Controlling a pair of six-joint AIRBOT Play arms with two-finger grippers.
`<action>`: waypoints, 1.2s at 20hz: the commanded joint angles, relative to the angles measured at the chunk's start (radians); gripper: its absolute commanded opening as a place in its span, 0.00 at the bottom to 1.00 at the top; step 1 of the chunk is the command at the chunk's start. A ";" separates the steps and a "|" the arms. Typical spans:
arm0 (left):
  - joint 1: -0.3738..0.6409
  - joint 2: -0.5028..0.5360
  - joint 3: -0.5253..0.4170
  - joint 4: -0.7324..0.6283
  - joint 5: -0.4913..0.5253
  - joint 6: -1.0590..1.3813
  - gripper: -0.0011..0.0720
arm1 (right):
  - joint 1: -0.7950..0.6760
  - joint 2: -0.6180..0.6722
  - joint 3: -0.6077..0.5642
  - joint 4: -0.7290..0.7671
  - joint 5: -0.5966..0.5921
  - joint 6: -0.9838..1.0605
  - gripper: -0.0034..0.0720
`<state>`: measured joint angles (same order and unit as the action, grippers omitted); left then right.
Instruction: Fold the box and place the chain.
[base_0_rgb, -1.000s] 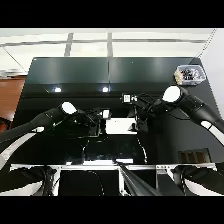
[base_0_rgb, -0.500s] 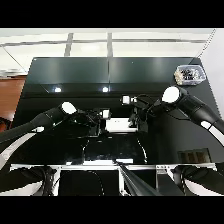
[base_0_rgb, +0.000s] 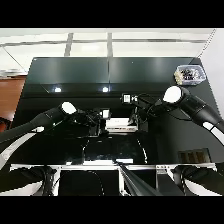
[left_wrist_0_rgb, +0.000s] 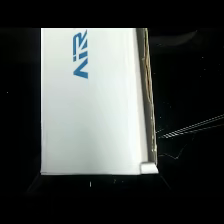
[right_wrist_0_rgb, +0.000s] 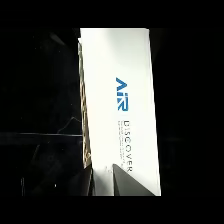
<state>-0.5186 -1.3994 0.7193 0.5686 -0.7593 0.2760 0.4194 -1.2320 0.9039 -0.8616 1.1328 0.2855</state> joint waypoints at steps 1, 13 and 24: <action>0.000 0.000 0.000 0.000 0.000 0.000 0.62 | 0.000 0.001 0.001 -0.003 0.000 0.006 0.16; 0.000 0.000 0.000 0.000 0.000 0.001 0.62 | 0.002 -0.003 -0.014 -0.003 0.001 0.017 0.16; 0.000 0.000 0.000 0.000 0.000 0.001 0.62 | 0.003 -0.007 -0.048 -0.004 -0.024 0.021 0.32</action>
<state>-0.5186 -1.3994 0.7193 0.5686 -0.7597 0.2764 0.4213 -1.2377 0.8730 -0.8635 1.1164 0.3069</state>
